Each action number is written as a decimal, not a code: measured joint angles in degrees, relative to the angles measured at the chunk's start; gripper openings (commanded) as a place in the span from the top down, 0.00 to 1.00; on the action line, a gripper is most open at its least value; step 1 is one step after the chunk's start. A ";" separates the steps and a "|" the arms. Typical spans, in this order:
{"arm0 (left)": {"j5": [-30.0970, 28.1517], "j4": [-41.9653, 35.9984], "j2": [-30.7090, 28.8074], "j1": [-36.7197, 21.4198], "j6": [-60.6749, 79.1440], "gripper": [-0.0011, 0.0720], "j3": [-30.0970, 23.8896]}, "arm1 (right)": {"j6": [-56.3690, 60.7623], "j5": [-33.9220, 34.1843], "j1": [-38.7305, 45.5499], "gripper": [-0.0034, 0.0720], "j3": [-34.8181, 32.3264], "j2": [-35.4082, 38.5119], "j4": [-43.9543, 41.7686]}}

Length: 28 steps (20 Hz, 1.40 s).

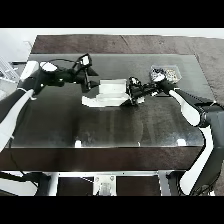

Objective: Fold the box and place the chain.

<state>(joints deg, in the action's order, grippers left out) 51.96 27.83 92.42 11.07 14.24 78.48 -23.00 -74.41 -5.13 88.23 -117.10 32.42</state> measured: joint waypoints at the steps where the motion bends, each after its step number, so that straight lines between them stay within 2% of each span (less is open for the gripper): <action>1: 2.47 2.08 -0.44 -0.98 -1.49 0.31 -0.07 | 0.00 0.00 0.00 0.29 0.02 0.00 0.00; 5: 8.81 7.52 0.26 -2.82 -4.74 0.31 -1.07 | 0.00 0.00 0.00 0.29 0.02 0.00 0.00; 9: 10.78 9.49 3.23 -3.43 -5.55 0.31 -1.75 | 0.00 0.00 0.00 0.29 0.00 0.00 0.00; 10: 10.88 9.62 3.96 -3.43 -5.38 0.26 -1.79 | 0.00 0.00 0.00 0.29 0.02 0.00 0.00; 11: 10.95 9.77 4.61 -3.41 -5.03 0.07 -1.88 | 0.00 0.00 0.00 0.29 0.00 0.00 -0.02; 20: 9.92 9.70 6.78 -2.03 -3.13 0.07 -1.97 | 0.00 -0.02 0.00 0.29 0.02 0.00 -0.02; 28: 5.03 10.01 8.39 1.64 -2.38 0.07 -1.97 | 0.00 -0.02 0.00 0.29 0.00 0.00 -0.02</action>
